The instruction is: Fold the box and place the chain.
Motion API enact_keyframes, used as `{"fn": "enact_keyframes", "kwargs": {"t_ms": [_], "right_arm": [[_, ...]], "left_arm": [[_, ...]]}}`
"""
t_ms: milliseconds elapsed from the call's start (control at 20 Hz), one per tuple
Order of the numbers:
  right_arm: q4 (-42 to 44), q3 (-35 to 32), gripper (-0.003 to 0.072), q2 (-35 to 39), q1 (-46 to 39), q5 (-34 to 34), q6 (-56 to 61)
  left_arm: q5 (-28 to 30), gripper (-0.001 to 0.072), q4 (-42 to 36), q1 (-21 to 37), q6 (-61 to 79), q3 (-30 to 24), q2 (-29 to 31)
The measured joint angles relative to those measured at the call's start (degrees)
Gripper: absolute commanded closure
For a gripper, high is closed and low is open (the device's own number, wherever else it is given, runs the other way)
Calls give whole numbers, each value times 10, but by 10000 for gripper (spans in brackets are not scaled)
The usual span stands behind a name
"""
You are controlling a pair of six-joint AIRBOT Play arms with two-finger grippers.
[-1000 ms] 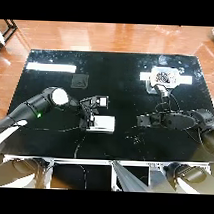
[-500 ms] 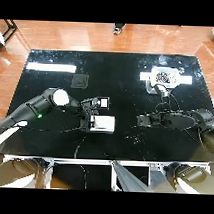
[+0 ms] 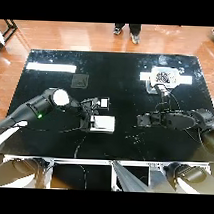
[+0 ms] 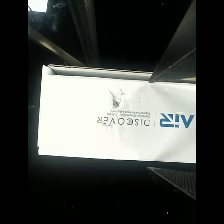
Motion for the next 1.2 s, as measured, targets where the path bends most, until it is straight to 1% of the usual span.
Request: {"fn": "enact_keyframes", "kwargs": {"t_ms": [800, 1200], "right_arm": [[0, 0, 668, 0, 0, 6, 0], [-2, 0, 669, 0, 0, 6, 0]], "left_arm": [[6, 71, -1, 0, 20, 0, -6], [-16, 71, 3, 0, 15, 0, -1]]}}
